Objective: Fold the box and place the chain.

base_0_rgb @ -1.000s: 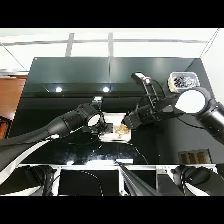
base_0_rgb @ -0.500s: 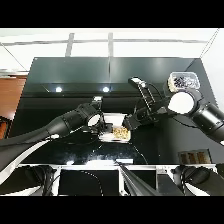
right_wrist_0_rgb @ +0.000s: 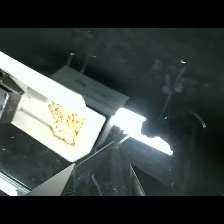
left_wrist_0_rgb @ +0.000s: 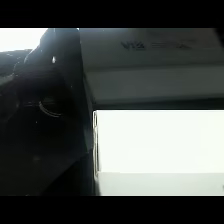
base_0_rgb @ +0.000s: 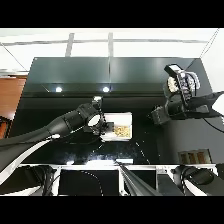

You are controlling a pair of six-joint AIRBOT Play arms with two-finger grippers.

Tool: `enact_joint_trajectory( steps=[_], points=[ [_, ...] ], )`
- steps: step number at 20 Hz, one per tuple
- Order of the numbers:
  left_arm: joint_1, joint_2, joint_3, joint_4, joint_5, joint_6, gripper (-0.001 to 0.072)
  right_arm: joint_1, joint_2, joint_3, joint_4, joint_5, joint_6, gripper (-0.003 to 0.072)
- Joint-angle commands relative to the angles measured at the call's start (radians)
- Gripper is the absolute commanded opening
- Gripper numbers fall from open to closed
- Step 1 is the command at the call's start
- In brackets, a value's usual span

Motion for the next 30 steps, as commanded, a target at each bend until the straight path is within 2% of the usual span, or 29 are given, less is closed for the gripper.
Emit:
enact_joint_trajectory(
  steps=[1, 3, 4, 7, 10, 13, 15, 17, 18, 19, 20, 21, 22, 23, 24, 28, 30],
  points=[
    [0.001, -0.002, 0.002, 0.010, 0.006, -0.072, 0.0215, -0.018, 0.028, -0.001, -0.017, 0.017, 0.002, 0.0418],
    [0.001, -0.002, 0.005, 0.002, -0.021, -0.074, 0.0458, -0.018, 0.028, -0.001, -0.021, 0.008, 0.002, 0.0417],
    [0.001, 0.000, 0.014, -0.007, -0.036, -0.051, 0.0526, -0.018, 0.028, -0.001, -0.022, 0.003, 0.002, 0.0417],
    [0.002, 0.042, 0.069, 0.001, -0.109, 0.199, 0.0528, -0.018, 0.028, -0.001, -0.036, 0.010, 0.002, 0.0417],
    [0.023, 0.167, 0.063, 0.112, -0.216, 0.268, 0.0529, -0.018, 0.028, -0.001, -0.037, 0.017, 0.003, 0.0417],
    [0.085, 0.325, -0.061, 0.277, -0.297, 0.337, 0.0529, -0.018, 0.028, -0.001, -0.051, 0.017, 0.015, 0.0417],
    [0.203, 0.433, -0.197, 0.249, -0.266, 0.363, 0.0529, -0.018, 0.028, -0.001, -0.073, 0.016, 0.041, 0.0417],
    [0.354, 0.529, -0.334, 0.120, -0.112, 0.370, 0.0529, -0.018, 0.028, -0.001, -0.080, 0.008, 0.068, 0.0417],
    [0.426, 0.568, -0.394, -0.009, 0.000, 0.415, 0.0529, -0.018, 0.028, -0.001, -0.080, 0.000, 0.082, 0.0417],
    [0.494, 0.597, -0.452, -0.198, 0.116, 0.557, 0.0529, -0.018, 0.028, -0.001, -0.080, -0.006, 0.087, 0.0417],
    [0.542, 0.607, -0.495, -0.420, 0.187, 0.791, 0.0522, -0.018, 0.028, -0.001, -0.080, -0.010, 0.093, 0.0417],
    [0.568, 0.600, -0.517, -0.611, 0.193, 1.069, 0.0522, -0.018, 0.028, -0.001, -0.080, -0.015, 0.100, 0.0417],
    [0.573, 0.584, -0.524, -0.754, 0.155, 1.391, 0.0523, -0.018, 0.028, -0.001, -0.080, -0.020, 0.111, 0.0418],
    [0.563, 0.569, -0.524, -0.808, 0.113, 1.639, 0.0563, -0.018, 0.028, -0.001, -0.080, -0.023, 0.117, 0.0418],
    [0.543, 0.555, -0.524, -0.828, 0.109, 1.817, 0.0714, -0.018, 0.028, -0.001, -0.080, -0.022, 0.121, 0.0418],
    [0.491, 0.498, -0.515, -0.832, 0.111, 2.370, 0.0716, -0.018, 0.028, -0.001, -0.080, -0.022, 0.135, 0.0417],
    [0.489, 0.425, -0.510, -0.876, 0.111, 2.470, 0.0716, -0.018, 0.028, -0.001, -0.080, -0.023, 0.137, 0.0417]
  ],
)
